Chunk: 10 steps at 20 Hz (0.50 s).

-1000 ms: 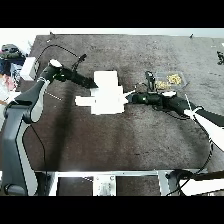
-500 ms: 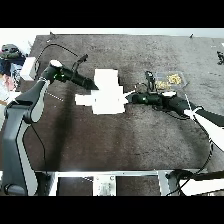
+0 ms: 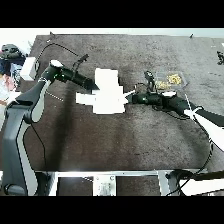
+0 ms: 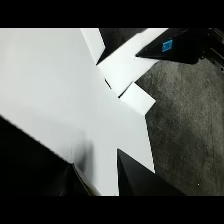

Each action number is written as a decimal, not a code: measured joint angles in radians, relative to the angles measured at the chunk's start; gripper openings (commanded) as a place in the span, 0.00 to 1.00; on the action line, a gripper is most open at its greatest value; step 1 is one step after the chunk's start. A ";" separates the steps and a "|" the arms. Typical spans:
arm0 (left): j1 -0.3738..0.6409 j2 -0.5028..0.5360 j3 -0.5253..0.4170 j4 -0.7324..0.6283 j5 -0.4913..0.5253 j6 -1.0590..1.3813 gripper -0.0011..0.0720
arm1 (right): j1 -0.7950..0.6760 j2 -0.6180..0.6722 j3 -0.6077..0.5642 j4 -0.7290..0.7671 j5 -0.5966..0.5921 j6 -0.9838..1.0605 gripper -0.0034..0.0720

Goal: Fold the box and place the chain.

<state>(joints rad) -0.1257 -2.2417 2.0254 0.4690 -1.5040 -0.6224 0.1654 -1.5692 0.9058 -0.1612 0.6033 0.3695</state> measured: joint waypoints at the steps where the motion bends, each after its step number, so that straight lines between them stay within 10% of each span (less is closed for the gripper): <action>1: -0.001 0.000 0.000 0.000 0.008 0.000 0.40 | 0.000 0.000 0.000 0.000 0.000 -0.003 0.06; 10: -0.004 -0.004 0.000 0.066 0.027 0.003 0.26 | 0.000 0.000 0.000 0.000 -0.002 -0.030 0.06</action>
<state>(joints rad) -0.1299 -2.2456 2.0254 0.5350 -1.4773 -0.6197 0.1658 -1.5688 0.9062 -0.1612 0.6014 0.3393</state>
